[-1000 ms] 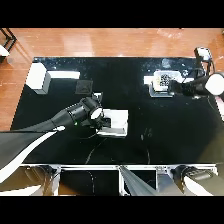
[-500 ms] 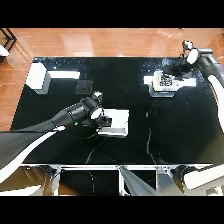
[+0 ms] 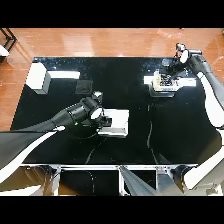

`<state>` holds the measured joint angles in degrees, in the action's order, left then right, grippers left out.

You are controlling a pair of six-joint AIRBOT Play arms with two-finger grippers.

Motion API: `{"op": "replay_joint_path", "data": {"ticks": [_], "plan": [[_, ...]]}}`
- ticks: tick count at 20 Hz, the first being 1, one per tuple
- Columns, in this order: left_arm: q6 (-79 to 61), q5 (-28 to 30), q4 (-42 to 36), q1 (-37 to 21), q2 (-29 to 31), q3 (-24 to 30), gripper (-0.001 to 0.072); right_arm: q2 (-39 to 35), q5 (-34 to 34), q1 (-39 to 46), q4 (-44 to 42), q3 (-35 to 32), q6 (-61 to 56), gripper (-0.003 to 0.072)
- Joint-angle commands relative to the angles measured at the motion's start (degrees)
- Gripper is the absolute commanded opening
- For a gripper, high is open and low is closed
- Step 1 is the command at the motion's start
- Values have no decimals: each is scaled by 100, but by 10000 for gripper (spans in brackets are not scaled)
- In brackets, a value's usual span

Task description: Fold the box and place the chain.

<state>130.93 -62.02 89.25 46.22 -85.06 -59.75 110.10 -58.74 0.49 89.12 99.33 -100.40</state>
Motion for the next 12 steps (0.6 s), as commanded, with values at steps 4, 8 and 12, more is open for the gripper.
{"op": "replay_joint_path", "data": {"ticks": [4,8,12], "plan": [[0,0,4,-4,0,-4,21,79,-85,11,7,44,44,457],[0,0,4,-4,0,-4,21,103,-254,11,109,44,42,438],[0,0,4,-4,0,-4,21,98,-304,11,48,66,175,20]]}}
